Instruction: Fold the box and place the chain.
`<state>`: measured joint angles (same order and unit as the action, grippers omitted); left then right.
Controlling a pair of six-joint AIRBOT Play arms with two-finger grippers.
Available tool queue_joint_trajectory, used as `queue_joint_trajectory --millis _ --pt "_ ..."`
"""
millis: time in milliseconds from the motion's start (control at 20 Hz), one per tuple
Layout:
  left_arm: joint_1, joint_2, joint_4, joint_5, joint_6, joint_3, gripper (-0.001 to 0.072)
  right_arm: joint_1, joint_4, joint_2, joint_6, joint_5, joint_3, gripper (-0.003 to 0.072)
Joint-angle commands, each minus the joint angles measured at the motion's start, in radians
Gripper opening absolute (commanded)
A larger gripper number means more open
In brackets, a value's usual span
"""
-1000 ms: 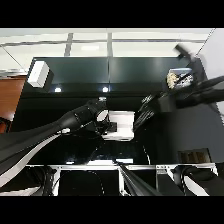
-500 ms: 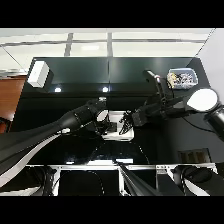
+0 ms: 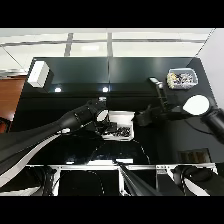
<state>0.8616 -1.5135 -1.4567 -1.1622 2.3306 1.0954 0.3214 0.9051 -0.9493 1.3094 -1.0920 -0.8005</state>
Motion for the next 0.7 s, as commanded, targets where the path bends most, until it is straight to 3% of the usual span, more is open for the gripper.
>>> queue_joint_trajectory --millis 0,150,500,550,650 --pt "0.000 0.000 0.009 0.000 0.000 0.000 0.0026 -0.169 0.198 0.067 0.004 -0.199 -0.037 0.0335" --pt "0.000 0.000 0.010 0.006 0.000 0.000 0.0026 -0.258 0.276 0.089 0.004 -0.248 -0.011 0.0335" --pt "0.000 0.006 -0.008 0.029 0.002 0.000 0.0026 -0.249 0.222 0.089 0.003 -0.156 0.032 0.0335" --pt "0.002 0.016 -0.012 0.044 0.015 0.000 0.0068 -0.249 0.222 0.089 0.003 -0.157 0.032 0.0335" --pt "0.008 0.051 -0.033 0.070 0.052 0.000 0.0462 -0.249 0.222 0.089 0.003 -0.156 0.032 0.0335"
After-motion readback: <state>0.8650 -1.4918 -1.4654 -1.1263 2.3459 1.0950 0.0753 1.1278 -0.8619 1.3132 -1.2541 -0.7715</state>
